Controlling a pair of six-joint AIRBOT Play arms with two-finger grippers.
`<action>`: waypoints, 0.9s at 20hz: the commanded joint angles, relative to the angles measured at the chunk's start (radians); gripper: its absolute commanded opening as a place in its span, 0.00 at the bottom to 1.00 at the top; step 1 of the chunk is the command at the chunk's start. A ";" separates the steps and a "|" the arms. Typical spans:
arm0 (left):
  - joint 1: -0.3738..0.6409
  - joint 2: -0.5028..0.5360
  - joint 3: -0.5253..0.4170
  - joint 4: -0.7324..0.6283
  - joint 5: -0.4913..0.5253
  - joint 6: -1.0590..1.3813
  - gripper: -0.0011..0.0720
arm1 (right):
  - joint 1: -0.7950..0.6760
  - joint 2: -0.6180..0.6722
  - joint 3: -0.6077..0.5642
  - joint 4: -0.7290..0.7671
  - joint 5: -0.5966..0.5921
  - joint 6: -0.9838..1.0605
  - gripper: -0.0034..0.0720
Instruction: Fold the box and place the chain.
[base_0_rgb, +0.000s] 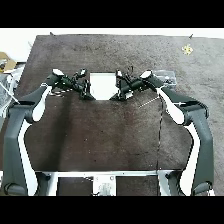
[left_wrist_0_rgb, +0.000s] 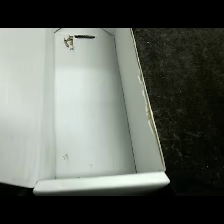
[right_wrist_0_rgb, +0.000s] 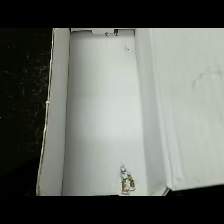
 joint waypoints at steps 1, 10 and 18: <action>-0.001 -0.001 0.000 0.001 -0.006 0.000 0.65 | -0.001 0.000 0.001 0.000 -0.005 0.001 0.47; -0.001 -0.003 -0.001 -0.007 0.027 0.002 0.65 | -0.001 0.000 0.001 0.000 -0.005 0.001 0.47; -0.001 -0.015 -0.001 -0.016 0.041 0.002 0.65 | -0.001 -0.001 0.001 0.000 -0.013 0.001 0.47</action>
